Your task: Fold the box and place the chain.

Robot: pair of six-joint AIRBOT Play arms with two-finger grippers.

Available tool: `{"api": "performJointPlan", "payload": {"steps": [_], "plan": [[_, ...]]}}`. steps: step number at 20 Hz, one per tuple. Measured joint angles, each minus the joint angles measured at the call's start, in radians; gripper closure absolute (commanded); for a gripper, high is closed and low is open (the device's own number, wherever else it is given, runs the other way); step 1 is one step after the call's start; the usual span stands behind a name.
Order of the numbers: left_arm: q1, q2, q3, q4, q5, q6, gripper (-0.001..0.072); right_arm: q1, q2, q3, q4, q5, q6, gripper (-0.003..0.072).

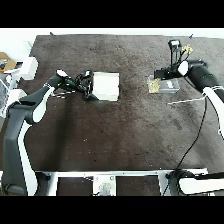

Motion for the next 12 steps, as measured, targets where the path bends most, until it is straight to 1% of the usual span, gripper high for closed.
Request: {"api": "performJointPlan", "payload": {"steps": [1, 2, 3, 6, 12], "plan": [[0.000, 0.000, 0.000, 0.000, 0.000, 0.000, 0.0298, 0.000, -0.017, -0.015, 0.013, -0.027, 0.001, 0.0615], [0.000, 0.000, 0.000, 0.000, 0.000, 0.000, 0.0299, 0.000, -0.034, -0.025, 0.022, -0.045, 0.003, 0.0506], [0.000, 0.000, 0.000, 0.000, 0.000, 0.000, 0.0298, 0.000, -0.050, -0.033, 0.029, -0.058, 0.008, 0.0481], [0.000, 0.000, 0.000, 0.000, 0.000, 0.000, 0.0299, -0.002, -0.080, -0.045, 0.041, -0.083, 0.018, 0.0481], [0.000, 0.000, 0.000, 0.000, 0.000, 0.000, 0.0298, -0.016, -0.095, -0.052, 0.047, -0.084, 0.025, 0.0482]]}}
